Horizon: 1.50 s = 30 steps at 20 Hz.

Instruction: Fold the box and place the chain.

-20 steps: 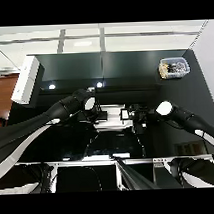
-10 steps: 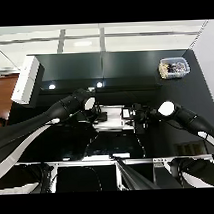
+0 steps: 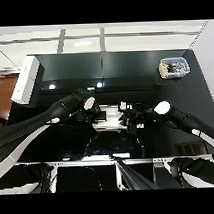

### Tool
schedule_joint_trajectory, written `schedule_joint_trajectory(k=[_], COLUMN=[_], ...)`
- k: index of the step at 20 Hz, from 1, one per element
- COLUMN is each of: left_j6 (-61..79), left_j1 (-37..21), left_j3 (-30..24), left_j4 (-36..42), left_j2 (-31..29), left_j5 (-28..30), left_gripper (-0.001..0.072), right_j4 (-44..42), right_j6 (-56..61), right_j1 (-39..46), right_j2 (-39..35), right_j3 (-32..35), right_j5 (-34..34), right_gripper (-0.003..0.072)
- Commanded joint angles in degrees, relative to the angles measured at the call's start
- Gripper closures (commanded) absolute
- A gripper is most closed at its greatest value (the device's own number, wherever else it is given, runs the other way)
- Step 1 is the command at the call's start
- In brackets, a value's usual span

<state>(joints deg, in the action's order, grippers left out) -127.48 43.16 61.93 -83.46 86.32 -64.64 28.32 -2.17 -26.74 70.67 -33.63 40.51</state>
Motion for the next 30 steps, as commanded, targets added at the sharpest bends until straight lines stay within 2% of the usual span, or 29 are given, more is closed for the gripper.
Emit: schedule_joint_trajectory(k=[1,5,6,7,8,9,10,11,12,13,16,18,19,22,24,26,28,30], left_j6=[0.0,0.0,0.0,0.0,0.0,0.0,0.0,0.0,0.0,0.0,0.0,0.0,0.0,0.0,0.0,0.0,0.0,0.0], left_j1=[0.0,0.0,0.0,0.0,0.0,0.0,0.0,0.0,0.0,0.0,0.0,0.0,0.0,0.0,0.0,0.0,0.0,0.0], left_j3=[0.1,0.1,0.1,0.1,0.1,0.1,0.1,0.1,0.1,0.1,0.1,0.1,0.1,0.1,0.1,0.1,0.1,0.1], left_j4=[0.2,0.2,0.2,0.2,0.2,0.2,0.2,0.2,0.2,0.2,0.2,0.2,0.2,0.2,0.2,0.2,0.2,0.2], left_j2=[0.0,0.0,0.0,0.0,0.0,0.0,0.0,0.0,0.0,0.0,0.0,0.0,0.0,0.0,0.0,0.0,0.0,0.0], left_j5=[0.1,0.1,0.1,0.1,0.1,0.1,0.1,0.0,-0.3,-0.3,-0.3,-0.3,-0.3,-0.3,-0.3,-0.3,-0.3,-0.3], left_gripper=[0.0685,0.0685,0.0685,0.0685,0.0685,0.0685,0.0685,0.0685,0.0685,0.0685,0.0685,0.0685,0.0685,0.0685,0.0685,0.0685,0.0685,0.0685], right_j4=[-1.5,-1.6,-1.7,-1.5,-1.2,-1.3,-1.3,-1.2,-1.1,-1.0,5.4,12.8,14.2,11.6,10.8,10.6,10.6,10.3], right_j6=[0.2,0.9,2.5,2.8,3.8,5.2,6.7,7.3,8.7,11.8,32.5,47.0,52.7,62.2,68.8,68.2,63.3,62.3], right_j1=[-0.3,-0.3,-0.3,-0.3,-0.3,-0.3,-0.3,-0.3,-0.1,0.4,5.8,13.9,19.5,37.2,45.5,47.4,44.3,39.1], right_j2=[0.8,0.8,0.8,0.8,0.8,0.8,0.8,0.8,0.7,0.0,-5.8,-10.4,-12.4,-13.5,-12.1,-9.1,-5.8,-2.7], right_j3=[0.0,0.0,0.0,0.0,0.0,0.0,0.0,0.0,0.0,-0.1,-2.4,-4.5,-4.5,-2.9,1.3,5.0,7.1,7.5], right_j5=[-0.7,-0.8,-1.6,-1.6,-1.4,-1.4,-1.3,-0.7,0.3,1.1,6.5,12.9,13.6,14.3,15.7,20.2,24.6,25.2], right_gripper=[0.0521,0.0516,0.0245,0.0291,0.0567,0.0452,0.0267,0.0376,0.0633,0.0669,0.067,0.0669,0.0669,0.0669,0.0669,0.0669,0.0669,0.0669])
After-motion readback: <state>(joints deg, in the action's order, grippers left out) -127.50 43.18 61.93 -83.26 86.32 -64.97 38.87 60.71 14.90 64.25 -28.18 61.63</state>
